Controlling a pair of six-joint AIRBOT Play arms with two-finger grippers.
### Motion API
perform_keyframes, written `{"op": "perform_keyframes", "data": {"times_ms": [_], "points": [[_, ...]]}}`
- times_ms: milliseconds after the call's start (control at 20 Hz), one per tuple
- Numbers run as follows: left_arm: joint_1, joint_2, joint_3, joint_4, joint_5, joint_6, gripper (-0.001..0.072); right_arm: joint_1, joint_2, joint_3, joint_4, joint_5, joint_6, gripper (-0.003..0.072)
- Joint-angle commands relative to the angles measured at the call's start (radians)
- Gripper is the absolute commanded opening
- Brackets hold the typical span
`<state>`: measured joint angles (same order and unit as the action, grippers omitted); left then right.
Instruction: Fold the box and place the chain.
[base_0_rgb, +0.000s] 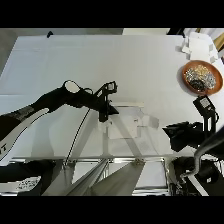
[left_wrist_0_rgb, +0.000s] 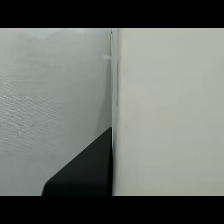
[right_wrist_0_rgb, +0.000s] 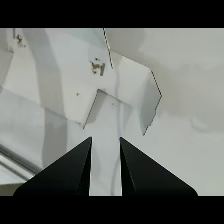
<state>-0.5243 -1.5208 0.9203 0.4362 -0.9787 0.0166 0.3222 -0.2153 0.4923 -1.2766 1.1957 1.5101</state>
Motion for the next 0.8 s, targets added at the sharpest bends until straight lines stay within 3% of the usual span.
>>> {"op": "perform_keyframes", "data": {"times_ms": [0, 450, 750], "points": [[-0.001, -0.053, -0.006, -0.047, 0.023, 0.051, 0.0006, 0.0, 0.001, 0.0, -0.006, -0.032, -0.001, 0.0194], [-0.001, -0.099, -0.006, -0.042, 0.037, 0.177, 0.0005, 0.0, 0.001, 0.0, -0.006, -0.037, -0.001, 0.0194], [-0.001, -0.099, -0.006, -0.131, 0.079, 0.258, 0.0004, 0.0, 0.001, 0.0, -0.006, -0.037, -0.001, 0.0193]]}}
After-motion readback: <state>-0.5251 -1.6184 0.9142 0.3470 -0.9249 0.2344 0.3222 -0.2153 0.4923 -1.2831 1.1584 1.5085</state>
